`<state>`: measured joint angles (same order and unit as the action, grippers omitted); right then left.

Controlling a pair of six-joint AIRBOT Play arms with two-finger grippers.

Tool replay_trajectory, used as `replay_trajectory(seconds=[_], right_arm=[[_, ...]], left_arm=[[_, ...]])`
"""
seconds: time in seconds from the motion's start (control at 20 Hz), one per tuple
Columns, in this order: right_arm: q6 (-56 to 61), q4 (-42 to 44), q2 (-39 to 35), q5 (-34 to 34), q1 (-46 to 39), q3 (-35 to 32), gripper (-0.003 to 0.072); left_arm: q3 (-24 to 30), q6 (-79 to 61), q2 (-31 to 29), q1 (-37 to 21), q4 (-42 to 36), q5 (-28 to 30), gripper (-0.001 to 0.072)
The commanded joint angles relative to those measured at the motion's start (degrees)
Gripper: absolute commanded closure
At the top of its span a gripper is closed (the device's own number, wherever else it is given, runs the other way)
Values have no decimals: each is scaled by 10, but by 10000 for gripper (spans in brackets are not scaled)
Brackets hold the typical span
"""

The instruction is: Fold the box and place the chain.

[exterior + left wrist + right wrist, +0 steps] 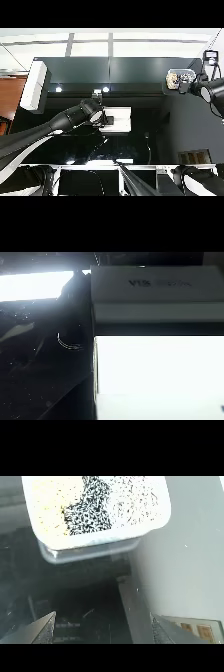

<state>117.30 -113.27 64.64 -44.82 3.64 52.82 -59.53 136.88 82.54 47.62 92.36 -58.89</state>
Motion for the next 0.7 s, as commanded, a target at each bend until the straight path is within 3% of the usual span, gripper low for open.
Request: replay_trajectory(seconds=[0.0,0.1,0.2,0.4,0.5,0.65], right_arm=[[-18,41,100,39,-49,64,-22],[-46,108,171,29,-74,149,-22],[-52,107,233,12,-76,230,-22],[19,124,370,-141,-93,416,-21],[46,160,407,-176,-109,461,-20],[60,172,422,-199,-129,472,-20]], left_arm=[[0,1,0,0,0,10,682],[0,1,0,0,-1,17,682],[0,1,0,0,-1,14,682],[0,1,0,0,-3,14,682],[0,1,0,0,-3,14,682],[0,1,0,0,-3,14,682]])
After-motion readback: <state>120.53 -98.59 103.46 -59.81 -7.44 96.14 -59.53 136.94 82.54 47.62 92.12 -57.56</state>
